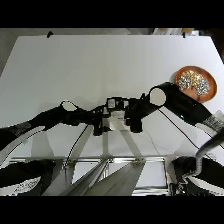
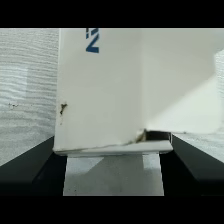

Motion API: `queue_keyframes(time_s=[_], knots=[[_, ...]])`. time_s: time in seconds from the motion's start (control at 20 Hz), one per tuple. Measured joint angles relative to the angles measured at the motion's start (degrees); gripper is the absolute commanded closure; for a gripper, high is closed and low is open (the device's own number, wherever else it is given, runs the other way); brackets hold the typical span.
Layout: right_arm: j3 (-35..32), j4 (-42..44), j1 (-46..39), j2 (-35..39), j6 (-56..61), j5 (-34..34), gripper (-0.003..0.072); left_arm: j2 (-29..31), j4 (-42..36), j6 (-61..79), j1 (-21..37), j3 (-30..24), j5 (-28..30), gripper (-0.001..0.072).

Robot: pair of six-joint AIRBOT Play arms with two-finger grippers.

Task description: Fold the box and place the chain.

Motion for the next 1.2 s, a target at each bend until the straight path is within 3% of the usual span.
queue_keyframes(time_s=[0.05,0.45,0.55,0.8,0.9,1.1,1.2], knots=[[-0.35,-0.35,0.04,0.00,0.00,-0.48,0.0516,0.00,0.00,0.00,0.00,0.00,0.00,0.0399],[-1.22,-1.92,0.11,0.98,0.39,-2.95,0.0535,0.02,-0.04,-0.11,0.02,0.00,0.13,0.0399],[-1.29,-2.23,0.11,1.11,0.94,-3.23,0.0586,0.00,-0.04,-0.09,0.02,0.00,0.13,0.0399],[-2.62,-2.43,0.13,1.18,1.42,-5.25,0.0583,0.02,-0.07,-0.09,0.04,0.00,0.15,0.0399],[-2.95,-2.45,0.13,1.20,1.49,-5.88,0.0552,0.00,-0.07,-0.09,0.04,0.00,0.17,0.0399],[-3.30,-2.05,0.11,1.18,1.64,-5.77,0.0357,0.00,0.07,0.11,0.02,0.00,-0.17,0.0399],[-3.32,-1.09,0.09,1.20,1.62,-4.37,0.0357,0.00,0.20,0.20,0.00,0.00,-0.48,0.0399]])
